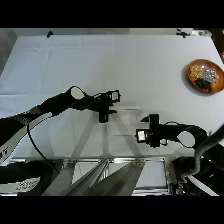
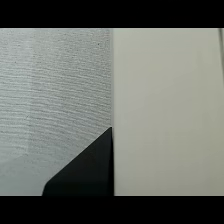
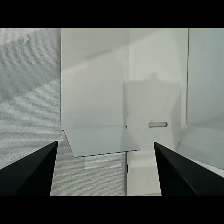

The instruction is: Fold the box and place the chain.

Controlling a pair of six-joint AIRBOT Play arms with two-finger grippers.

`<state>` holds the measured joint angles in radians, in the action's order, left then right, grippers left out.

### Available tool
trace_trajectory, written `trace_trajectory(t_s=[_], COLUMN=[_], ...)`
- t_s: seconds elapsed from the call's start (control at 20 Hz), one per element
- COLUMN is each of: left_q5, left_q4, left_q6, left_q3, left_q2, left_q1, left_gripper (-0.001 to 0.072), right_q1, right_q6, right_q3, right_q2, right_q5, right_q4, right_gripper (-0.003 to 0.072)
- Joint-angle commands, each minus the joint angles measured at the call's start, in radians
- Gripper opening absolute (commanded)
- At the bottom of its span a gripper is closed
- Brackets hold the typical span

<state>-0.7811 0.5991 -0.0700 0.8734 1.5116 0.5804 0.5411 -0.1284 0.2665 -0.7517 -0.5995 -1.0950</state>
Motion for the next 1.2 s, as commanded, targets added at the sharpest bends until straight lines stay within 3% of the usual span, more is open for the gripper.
trace_trajectory(t_s=[0.0, 0.35, 0.55, 0.95, 1.15], left_q5=[-0.001, -0.002, -0.002, -0.002, -0.001], left_q4=[0.000, 0.000, 0.000, 0.000, 0.000], left_q6=[0.000, 0.000, 0.000, 0.000, 0.000], left_q3=[0.000, 0.000, 0.000, 0.000, 0.000], left_q2=[0.000, 0.000, 0.000, 0.000, 0.000], left_q1=[0.001, 0.001, 0.001, 0.001, 0.001], left_gripper=[0.0014, 0.0014, 0.0014, 0.0014, 0.0014], right_q1=[0.013, 0.013, 0.013, 0.013, 0.012], right_q6=[0.010, 0.010, 0.006, 0.006, 0.007], right_q3=[-0.010, -0.055, -0.056, -0.076, -0.076], right_q2=[-0.001, -0.001, -0.001, -0.001, 0.000], right_q5=[0.038, 0.074, 0.156, 0.174, 0.183], right_q4=[0.020, 0.021, 0.060, 0.064, 0.198], right_gripper=[0.0672, 0.0661, 0.0661, 0.0661, 0.0661])
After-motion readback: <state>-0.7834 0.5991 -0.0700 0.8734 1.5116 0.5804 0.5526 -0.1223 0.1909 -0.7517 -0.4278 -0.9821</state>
